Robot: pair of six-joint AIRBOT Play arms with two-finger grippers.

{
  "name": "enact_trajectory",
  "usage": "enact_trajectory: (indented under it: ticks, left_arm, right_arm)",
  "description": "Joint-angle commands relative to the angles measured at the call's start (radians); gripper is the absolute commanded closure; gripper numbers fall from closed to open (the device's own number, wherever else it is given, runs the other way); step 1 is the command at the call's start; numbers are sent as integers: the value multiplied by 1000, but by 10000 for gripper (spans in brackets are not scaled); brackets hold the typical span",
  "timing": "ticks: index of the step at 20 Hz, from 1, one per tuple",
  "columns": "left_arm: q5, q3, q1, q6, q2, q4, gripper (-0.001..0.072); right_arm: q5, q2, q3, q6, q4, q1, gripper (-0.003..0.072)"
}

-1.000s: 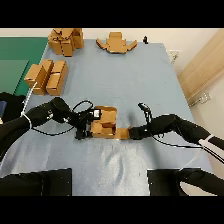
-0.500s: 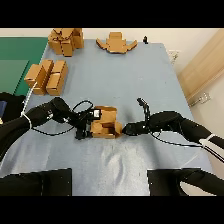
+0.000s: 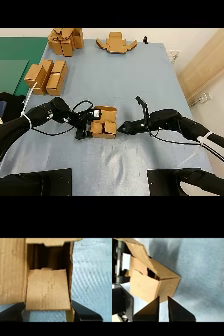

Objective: Fold the box.

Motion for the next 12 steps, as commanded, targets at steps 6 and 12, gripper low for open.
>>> enact_trajectory:
  ticks: [6,12]
  left_arm:
    - [0,1,0,0,1,0,475]
    - [-1,1,0,0,1,0,475]
  right_arm:
    - [-18,-23,27,15,14,3,511]
    - [-27,-49,73,36,4,31,449]
